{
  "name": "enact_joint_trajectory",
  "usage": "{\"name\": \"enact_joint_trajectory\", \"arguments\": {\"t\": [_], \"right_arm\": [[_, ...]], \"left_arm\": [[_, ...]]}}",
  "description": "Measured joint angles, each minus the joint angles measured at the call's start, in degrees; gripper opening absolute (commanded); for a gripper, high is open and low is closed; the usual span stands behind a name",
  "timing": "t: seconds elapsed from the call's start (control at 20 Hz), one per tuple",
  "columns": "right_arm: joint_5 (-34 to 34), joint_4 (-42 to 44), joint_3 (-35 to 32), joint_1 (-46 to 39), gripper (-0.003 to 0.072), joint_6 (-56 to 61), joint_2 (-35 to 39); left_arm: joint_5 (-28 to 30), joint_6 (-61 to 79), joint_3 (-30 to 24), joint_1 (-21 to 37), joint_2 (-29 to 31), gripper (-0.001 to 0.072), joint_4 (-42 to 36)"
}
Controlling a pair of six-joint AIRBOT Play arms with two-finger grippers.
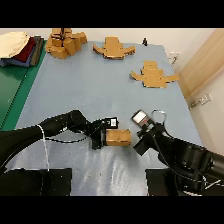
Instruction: Fold the box.
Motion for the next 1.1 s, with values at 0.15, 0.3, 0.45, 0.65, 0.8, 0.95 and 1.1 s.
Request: {"name": "enact_joint_trajectory", "arguments": {"t": [0.15,0.3,0.45,0.65,0.8,0.95,1.1], "right_arm": [[-4.2,1.7,0.3,-1.7,0.0007,12.2,-0.2],[-6.1,2.9,0.4,-2.6,0.0007,20.5,-1.5],[-6.8,3.5,0.5,-3.0,0.0007,27.5,-3.0],[-7.0,3.8,0.5,-3.1,0.0007,32.9,-4.8],[-7.0,3.8,0.5,-3.1,0.0007,34.7,-5.7],[-6.9,3.8,0.5,-3.1,0.0007,35.4,-6.3],[-6.8,3.7,0.5,-3.1,0.0007,36.1,-6.4]], "left_arm": [[0.0,0.0,0.0,0.0,0.0,0.0517,0.0],[0.2,0.0,0.1,0.0,0.0,0.0517,0.0],[0.9,-0.2,0.5,0.0,0.1,0.0516,0.1],[1.3,-2.2,1.6,0.2,1.4,0.0516,0.3],[2.5,-4.2,2.4,1.3,2.9,0.0517,0.5],[5.9,-9.3,2.8,5.4,3.8,0.0517,0.8],[9.6,-15.8,2.9,12.8,4.0,0.0517,3.8]]}}
